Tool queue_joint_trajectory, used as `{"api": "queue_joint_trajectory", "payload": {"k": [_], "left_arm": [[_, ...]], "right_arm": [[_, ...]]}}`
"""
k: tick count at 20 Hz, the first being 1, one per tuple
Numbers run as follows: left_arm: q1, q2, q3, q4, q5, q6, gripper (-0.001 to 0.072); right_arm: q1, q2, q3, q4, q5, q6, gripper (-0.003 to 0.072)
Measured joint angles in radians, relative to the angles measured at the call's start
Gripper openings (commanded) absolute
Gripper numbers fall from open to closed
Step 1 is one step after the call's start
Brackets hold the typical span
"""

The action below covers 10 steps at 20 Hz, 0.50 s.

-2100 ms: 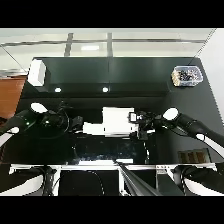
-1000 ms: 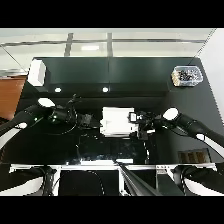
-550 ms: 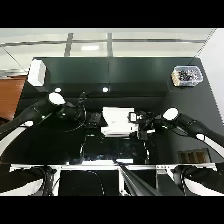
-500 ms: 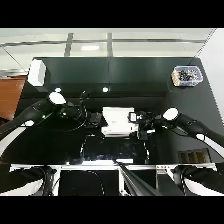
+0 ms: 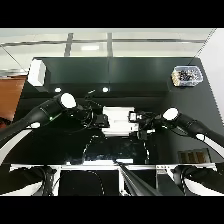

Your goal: Fold the box and place the chain.

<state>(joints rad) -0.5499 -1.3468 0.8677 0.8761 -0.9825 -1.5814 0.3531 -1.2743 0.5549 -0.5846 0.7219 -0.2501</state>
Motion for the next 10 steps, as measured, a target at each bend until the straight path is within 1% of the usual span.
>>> {"api": "queue_joint_trajectory", "payload": {"k": [3, 7, 10], "left_arm": [[-0.040, 0.000, 0.010, 0.051, 0.034, -0.073, 0.0502], [-0.060, 0.000, 0.033, 0.096, 0.050, -0.126, 0.0502], [-0.078, 0.000, 0.060, 0.188, 0.042, -0.207, 0.0501]], "right_arm": [[0.000, 0.000, 0.000, 0.001, -0.005, 0.004, 0.0400], [0.000, 0.000, 0.000, 0.002, -0.008, 0.005, 0.0399], [0.001, 0.000, 0.000, 0.001, -0.008, 0.005, 0.0399]]}}
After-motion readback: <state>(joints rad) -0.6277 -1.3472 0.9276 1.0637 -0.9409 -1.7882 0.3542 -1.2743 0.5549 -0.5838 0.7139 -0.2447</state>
